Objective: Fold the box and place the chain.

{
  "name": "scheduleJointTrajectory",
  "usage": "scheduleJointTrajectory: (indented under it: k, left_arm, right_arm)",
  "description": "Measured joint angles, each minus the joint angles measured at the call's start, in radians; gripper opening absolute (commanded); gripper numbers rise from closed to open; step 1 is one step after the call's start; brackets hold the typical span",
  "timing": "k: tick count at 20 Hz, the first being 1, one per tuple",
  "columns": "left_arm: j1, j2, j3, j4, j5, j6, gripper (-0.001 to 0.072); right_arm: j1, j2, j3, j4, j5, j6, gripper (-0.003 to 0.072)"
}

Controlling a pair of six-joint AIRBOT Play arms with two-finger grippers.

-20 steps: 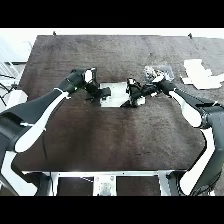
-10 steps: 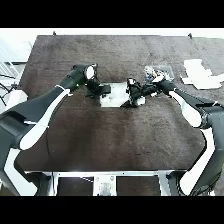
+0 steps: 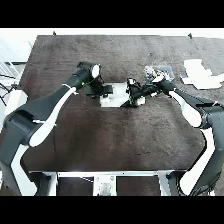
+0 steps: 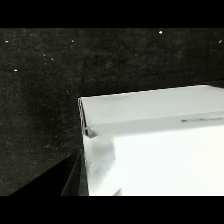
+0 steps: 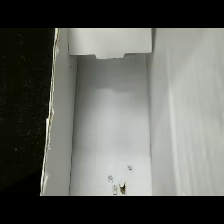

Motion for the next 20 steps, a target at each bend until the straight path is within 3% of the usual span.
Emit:
scheduleJointTrajectory:
  k: [7, 12, 20]
  left_arm:
    - [-0.026, -0.080, 0.136, 0.087, -0.137, -0.013, 0.0358]
    - [-0.031, -0.091, 0.156, 0.149, -0.191, -0.019, 0.0358]
    - [-0.033, -0.107, 0.162, 0.175, -0.187, -0.031, 0.0358]
  right_arm:
    - [0.000, 0.000, 0.000, 0.000, 0.000, 0.000, 0.0587]
    - [0.000, 0.000, 0.000, 0.002, 0.000, 0.000, 0.0587]
    - [0.000, 0.000, 0.000, 0.000, -0.001, 0.000, 0.0587]
